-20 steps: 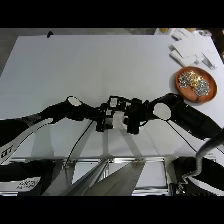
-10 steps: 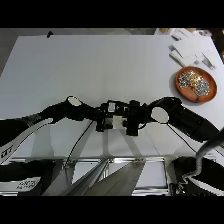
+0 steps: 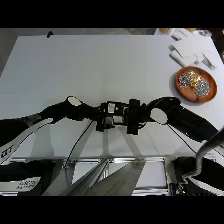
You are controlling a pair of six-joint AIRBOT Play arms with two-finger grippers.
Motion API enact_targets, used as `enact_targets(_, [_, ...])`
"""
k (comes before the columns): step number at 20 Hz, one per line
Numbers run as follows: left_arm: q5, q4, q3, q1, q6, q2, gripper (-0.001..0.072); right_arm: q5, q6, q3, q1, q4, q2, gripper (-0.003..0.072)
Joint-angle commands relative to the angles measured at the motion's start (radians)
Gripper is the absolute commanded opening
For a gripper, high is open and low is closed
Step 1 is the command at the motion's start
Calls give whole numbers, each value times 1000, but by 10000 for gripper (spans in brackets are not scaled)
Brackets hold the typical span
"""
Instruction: Fold the box and place the chain.
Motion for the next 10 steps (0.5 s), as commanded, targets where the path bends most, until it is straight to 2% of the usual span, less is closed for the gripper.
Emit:
enact_targets(1, [-3,2,0,0,2,1,69,0,18,0,0,-10,-1,74])
enact_targets(7, [-3,2,0,0,2,1,69,3,21,-4,0,47,-23,87])
enact_targets(10, [-3,2,0,0,2,1,69,42,21,-4,0,73,-57,136])
